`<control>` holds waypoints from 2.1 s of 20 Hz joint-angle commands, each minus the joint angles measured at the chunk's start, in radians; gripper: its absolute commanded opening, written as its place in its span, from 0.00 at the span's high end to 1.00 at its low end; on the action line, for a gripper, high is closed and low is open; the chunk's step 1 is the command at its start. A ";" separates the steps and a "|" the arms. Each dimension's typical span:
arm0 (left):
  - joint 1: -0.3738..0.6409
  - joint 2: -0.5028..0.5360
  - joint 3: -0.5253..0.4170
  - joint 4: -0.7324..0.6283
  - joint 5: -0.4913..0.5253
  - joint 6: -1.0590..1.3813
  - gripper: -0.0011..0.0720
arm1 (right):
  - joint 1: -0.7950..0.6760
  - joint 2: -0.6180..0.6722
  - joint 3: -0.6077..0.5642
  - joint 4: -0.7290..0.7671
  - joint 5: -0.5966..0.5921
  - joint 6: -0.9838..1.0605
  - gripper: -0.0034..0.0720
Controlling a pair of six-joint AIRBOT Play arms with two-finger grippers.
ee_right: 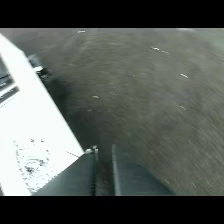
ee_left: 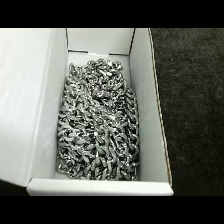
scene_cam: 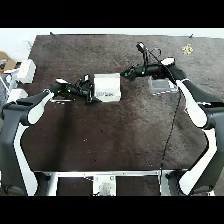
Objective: Fold the box and place the chain.
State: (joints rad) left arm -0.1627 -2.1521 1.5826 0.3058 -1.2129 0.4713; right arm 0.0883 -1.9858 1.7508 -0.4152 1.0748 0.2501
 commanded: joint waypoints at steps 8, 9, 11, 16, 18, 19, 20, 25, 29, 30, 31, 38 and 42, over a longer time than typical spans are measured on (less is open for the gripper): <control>-0.001 0.000 0.000 0.000 0.000 0.000 0.61 | 0.005 0.023 -0.003 0.000 0.205 -0.127 0.88; -0.001 0.000 0.000 0.000 0.000 0.000 0.61 | 0.006 0.033 -0.007 0.000 0.220 -0.127 0.88; -0.001 0.000 0.000 0.000 0.000 0.000 0.61 | 0.011 0.072 -0.048 0.000 0.220 -0.143 0.88; -0.001 0.000 0.000 0.000 0.000 0.000 0.61 | 0.055 0.183 -0.258 0.001 0.064 -0.315 0.87; -0.001 0.000 0.000 0.000 0.000 0.000 0.61 | 0.083 0.198 -0.317 0.001 0.019 -0.395 0.81; -0.001 0.000 0.000 0.000 0.000 0.000 0.61 | 0.093 0.198 -0.330 0.001 0.010 -0.423 0.81; -0.001 0.000 0.000 0.000 0.000 0.000 0.61 | 0.103 0.198 -0.341 0.002 -0.011 -0.439 0.66; -0.001 0.000 0.000 0.000 0.000 0.000 0.61 | 0.121 0.198 -0.342 0.063 -0.070 -0.555 0.51; -0.001 0.000 0.000 0.000 0.000 0.000 0.61 | 0.128 0.194 -0.342 0.075 -0.069 -0.591 0.51; -0.001 0.000 0.000 0.000 0.000 0.000 0.61 | 0.136 0.190 -0.342 0.075 -0.069 -0.591 0.51; -0.001 0.000 0.000 0.000 0.000 0.000 0.61 | 0.146 0.182 -0.342 0.071 -0.070 -0.592 0.51; -0.001 0.000 0.000 0.000 0.000 0.000 0.61 | 0.193 0.162 -0.342 -0.001 -0.145 -0.599 0.51; -0.001 0.000 0.000 0.000 0.000 0.000 0.61 | 0.193 0.162 -0.340 0.000 -0.259 -0.617 0.51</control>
State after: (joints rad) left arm -0.1627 -2.1521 1.5826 0.3042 -1.2114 0.4702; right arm 0.2798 -1.8225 1.4090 -0.4095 0.9066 -0.3576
